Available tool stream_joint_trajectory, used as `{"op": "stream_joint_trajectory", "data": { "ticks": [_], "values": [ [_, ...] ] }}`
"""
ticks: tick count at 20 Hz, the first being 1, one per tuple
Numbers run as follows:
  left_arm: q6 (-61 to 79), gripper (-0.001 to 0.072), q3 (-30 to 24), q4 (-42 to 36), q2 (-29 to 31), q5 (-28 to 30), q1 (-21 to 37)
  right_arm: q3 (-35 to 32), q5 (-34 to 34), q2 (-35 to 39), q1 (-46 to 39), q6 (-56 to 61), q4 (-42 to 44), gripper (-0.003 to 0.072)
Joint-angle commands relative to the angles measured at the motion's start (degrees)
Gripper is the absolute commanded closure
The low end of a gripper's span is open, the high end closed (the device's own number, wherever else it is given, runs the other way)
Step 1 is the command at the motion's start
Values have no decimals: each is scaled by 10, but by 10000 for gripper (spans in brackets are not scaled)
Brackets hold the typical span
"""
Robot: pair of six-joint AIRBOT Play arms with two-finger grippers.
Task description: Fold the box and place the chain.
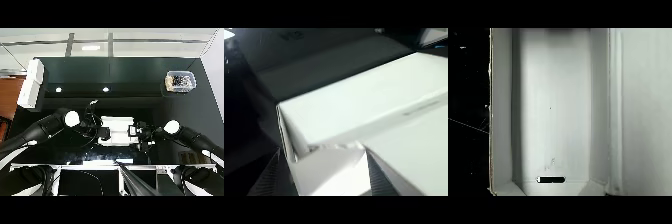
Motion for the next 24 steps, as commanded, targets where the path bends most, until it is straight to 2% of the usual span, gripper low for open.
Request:
{"op": "stream_joint_trajectory", "data": {
  "ticks": [1, 3, 4, 5, 11, 14, 15, 16, 24],
  "values": [
    [-109, 117, 28, 90, -1, -26, -32, 0, 0, 0, 0, 0, 0, 259],
    [-137, 129, 38, 116, -1, -38, -42, 0, 0, 0, 0, 0, 0, 259],
    [-140, 210, 42, 120, -1, -41, -44, 0, 0, 0, 0, 0, 0, 259],
    [-145, 229, 44, 122, -1, -40, -47, 0, 0, 0, 0, 0, 0, 259],
    [-193, 260, 61, 131, -5, -38, -71, 0, 0, 0, 0, 0, 0, 259],
    [-221, 270, 71, 166, -9, -34, -91, 0, 0, 0, 0, 0, 0, 259],
    [-226, 290, 73, 172, -12, -35, -97, 0, 0, 0, 0, 0, 0, 259],
    [-228, 347, 73, 173, -14, -36, -99, 0, 0, 0, 0, 0, 0, 259],
    [-268, 359, 73, 195, -35, -40, -102, 0, 0, 0, 0, 0, 0, 265]
  ]
}}
